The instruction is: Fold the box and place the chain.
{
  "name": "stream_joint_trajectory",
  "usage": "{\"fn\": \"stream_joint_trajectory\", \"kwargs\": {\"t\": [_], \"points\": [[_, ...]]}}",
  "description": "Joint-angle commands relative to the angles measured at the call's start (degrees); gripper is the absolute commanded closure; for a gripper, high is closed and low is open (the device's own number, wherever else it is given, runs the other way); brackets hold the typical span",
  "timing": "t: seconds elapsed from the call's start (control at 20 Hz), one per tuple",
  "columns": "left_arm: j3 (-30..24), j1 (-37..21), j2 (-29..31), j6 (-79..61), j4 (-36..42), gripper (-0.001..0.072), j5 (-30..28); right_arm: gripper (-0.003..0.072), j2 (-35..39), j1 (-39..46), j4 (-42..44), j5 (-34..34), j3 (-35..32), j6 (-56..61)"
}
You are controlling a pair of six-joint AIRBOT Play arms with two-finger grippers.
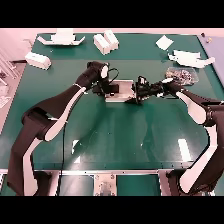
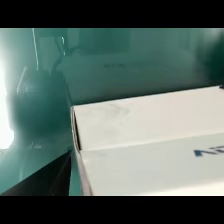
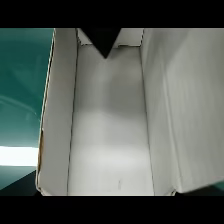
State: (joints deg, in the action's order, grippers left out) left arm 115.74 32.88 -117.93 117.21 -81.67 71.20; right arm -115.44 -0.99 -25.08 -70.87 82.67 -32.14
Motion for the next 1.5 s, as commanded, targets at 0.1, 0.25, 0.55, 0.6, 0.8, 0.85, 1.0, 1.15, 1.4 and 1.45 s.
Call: {"fn": "stream_joint_trajectory", "kwargs": {"t": [0.1, 0.25, 0.55, 0.6, 0.8, 0.85, 1.0, 1.15, 1.4, 1.45], "points": [[0.92, 0.11, 1.29, -5.86, -0.59, 0.0224, 1.09, 0.0131, 0.04, 0.02, 0.04, -0.33, 0.02, 0.00], [0.90, -0.09, 2.05, -9.75, -3.67, 0.0029, 6.71, 0.0131, 0.04, 0.02, 0.04, -0.33, 0.02, 0.00], [0.74, -0.63, 7.06, -21.62, -12.48, 0.0029, 8.59, 0.0131, 0.04, 0.02, 0.04, -0.33, 0.02, 0.00], [0.74, -1.16, 8.46, -23.80, -12.68, 0.0030, 8.15, 0.0131, 0.04, 0.02, 0.04, -0.33, 0.02, 0.00], [0.48, -4.83, 12.85, -30.53, -12.17, 0.0032, 6.49, 0.0131, 0.04, 0.02, 0.04, -0.33, 0.02, 0.00], [0.48, -5.95, 13.75, -31.54, -12.02, 0.0032, 6.10, 0.0131, 0.04, 0.02, 0.04, -0.33, 0.02, 0.00], [0.50, -9.05, 14.88, -35.21, -11.21, 0.0031, 7.23, 0.0131, 0.04, 0.02, 0.04, -0.33, 0.02, 0.00], [0.50, -11.37, 14.86, -35.15, -11.21, 0.0030, 6.60, 0.0131, 0.04, 0.02, 0.04, -0.33, 0.02, 0.00], [-2.58, -13.00, 14.73, -56.65, 7.13, 0.0173, 2.60, 0.0131, 0.04, 0.02, 0.04, -0.33, 0.02, 0.00], [-3.89, -14.29, 14.71, -62.36, 14.93, 0.0172, 3.13, 0.0131, 0.04, 0.02, 0.04, -0.33, 0.02, 0.00]]}}
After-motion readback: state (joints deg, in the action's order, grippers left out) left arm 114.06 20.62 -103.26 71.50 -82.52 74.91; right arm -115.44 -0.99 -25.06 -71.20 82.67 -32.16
